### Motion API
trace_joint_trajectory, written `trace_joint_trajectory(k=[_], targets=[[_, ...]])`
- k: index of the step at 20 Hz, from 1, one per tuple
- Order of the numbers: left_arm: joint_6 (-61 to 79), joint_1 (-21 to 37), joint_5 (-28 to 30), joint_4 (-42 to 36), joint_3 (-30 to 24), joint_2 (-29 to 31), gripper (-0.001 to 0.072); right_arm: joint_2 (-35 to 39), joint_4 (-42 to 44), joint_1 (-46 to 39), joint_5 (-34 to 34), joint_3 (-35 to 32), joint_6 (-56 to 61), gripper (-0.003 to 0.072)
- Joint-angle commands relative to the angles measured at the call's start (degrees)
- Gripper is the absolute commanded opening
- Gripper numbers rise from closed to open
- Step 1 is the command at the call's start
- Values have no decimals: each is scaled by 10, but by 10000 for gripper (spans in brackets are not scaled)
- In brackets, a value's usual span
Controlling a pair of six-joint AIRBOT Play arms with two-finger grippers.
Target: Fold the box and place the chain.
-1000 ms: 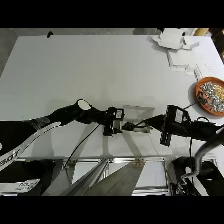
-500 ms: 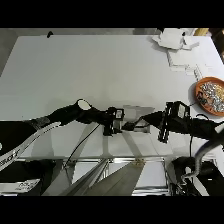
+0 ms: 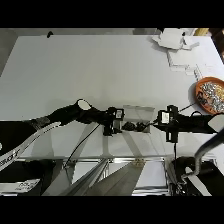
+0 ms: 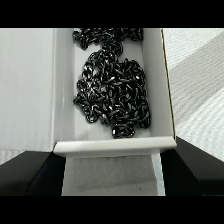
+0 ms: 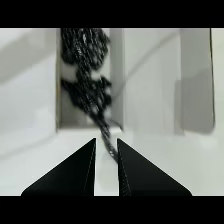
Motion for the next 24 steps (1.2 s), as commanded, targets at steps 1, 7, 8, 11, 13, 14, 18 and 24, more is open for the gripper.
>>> trace_joint_trajectory(k=[1,7,8,11,13,14,18,24], targets=[[0,0,0,0,0,0,313,-37,-145,0,14,46,2,159],[0,0,0,0,0,0,313,-147,-187,0,-42,47,-4,159],[0,0,0,0,0,0,313,-162,-189,0,-57,47,-10,159],[0,0,0,0,0,0,313,-197,-187,0,-78,47,-53,159],[0,0,0,0,0,0,313,-221,-187,0,-78,47,-77,159],[0,0,0,0,0,0,313,-233,-187,0,-80,47,-80,159],[0,0,0,0,0,0,313,-263,-168,0,-102,47,-93,159],[0,0,0,0,0,0,313,-264,-138,0,-108,46,-123,158]])
